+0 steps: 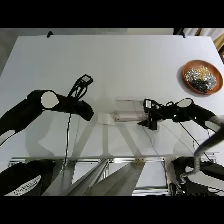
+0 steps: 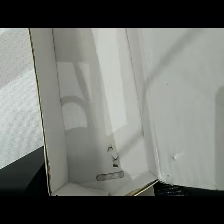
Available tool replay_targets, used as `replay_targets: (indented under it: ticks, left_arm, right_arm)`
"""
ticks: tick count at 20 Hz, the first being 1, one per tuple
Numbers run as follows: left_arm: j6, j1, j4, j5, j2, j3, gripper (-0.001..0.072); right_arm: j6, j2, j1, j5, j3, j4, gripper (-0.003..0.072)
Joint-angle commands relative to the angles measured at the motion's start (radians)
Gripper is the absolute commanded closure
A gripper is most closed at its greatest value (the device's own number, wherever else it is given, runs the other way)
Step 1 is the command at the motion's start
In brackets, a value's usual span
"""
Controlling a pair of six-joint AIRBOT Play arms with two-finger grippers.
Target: Fold the box and place the chain.
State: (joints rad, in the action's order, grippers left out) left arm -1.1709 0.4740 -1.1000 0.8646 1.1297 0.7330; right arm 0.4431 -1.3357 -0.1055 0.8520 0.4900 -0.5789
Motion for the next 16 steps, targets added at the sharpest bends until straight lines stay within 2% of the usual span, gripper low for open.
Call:
replay_targets:
  ticks: [1,5,10,16]
  left_arm:
    - [-0.208,-0.017,0.053,-0.093,-0.004,-0.062,0.0704]
    - [-0.198,-0.017,0.183,-0.163,0.073,-0.061,0.0702]
    - [-0.123,0.038,0.274,-0.158,0.209,-0.061,0.0702]
    - [0.009,0.084,0.392,-0.134,0.22,-0.061,0.0701]
  right_arm:
    - [0.0,0.001,0.0,0.0,0.0,0.0,0.0284]
    - [0.0,0.001,0.0,0.0,0.0,0.0,0.0284]
    - [0.0,0.001,0.0,0.0,0.0,0.0,0.0284]
    - [0.0,0.001,0.0,0.0,0.0,0.0,0.0284]
